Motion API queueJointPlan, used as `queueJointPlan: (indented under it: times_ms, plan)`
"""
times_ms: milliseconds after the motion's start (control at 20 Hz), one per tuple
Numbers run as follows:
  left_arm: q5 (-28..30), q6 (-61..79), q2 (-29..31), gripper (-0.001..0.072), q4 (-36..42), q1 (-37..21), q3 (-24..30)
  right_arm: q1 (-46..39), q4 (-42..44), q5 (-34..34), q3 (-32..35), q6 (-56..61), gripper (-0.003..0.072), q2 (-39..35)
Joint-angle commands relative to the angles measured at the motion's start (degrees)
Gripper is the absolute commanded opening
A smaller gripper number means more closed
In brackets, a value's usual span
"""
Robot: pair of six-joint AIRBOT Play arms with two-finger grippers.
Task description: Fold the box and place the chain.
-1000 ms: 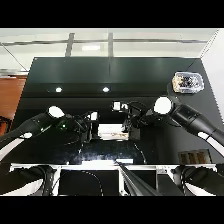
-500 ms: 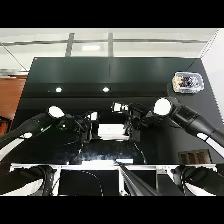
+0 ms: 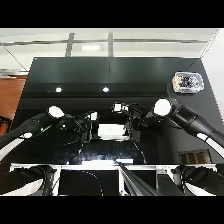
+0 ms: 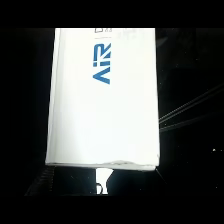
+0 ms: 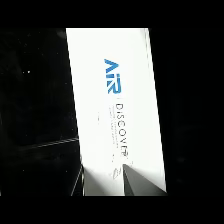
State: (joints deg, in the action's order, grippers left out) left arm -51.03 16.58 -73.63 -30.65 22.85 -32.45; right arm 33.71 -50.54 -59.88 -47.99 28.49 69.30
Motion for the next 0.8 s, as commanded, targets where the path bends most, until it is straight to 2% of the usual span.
queueJointPlan:
  times_ms: [0,200,350,600,700,750]
  plan:
    - [0.0,-0.02,-0.02,0.0501,0.0,0.0,-0.04,0.04,1.03,0.94,1.11,-0.02,0.0319,0.04]
    - [0.0,-0.02,-0.02,0.0501,0.0,0.0,-0.04,0.59,1.22,1.92,1.57,0.0,0.032,0.04]
    - [0.0,-0.04,-0.02,0.0501,0.0,0.0,-0.04,-0.17,0.98,-1.11,-0.35,4.61,0.0319,-1.49]
    - [0.0,-0.04,-0.02,0.0501,0.0,0.0,-0.04,-8.39,1.66,-11.34,-1.97,27.06,0.0316,-6.27]
    - [0.0,-0.04,-0.02,0.0501,0.0,0.0,-0.04,-10.16,8.33,-11.32,1.16,30.27,0.0012,-6.27]
    - [0.0,-0.04,-0.02,0.0502,0.0,0.0,-0.04,-10.12,13.77,-8.52,3.41,30.21,0.0009,-6.23]
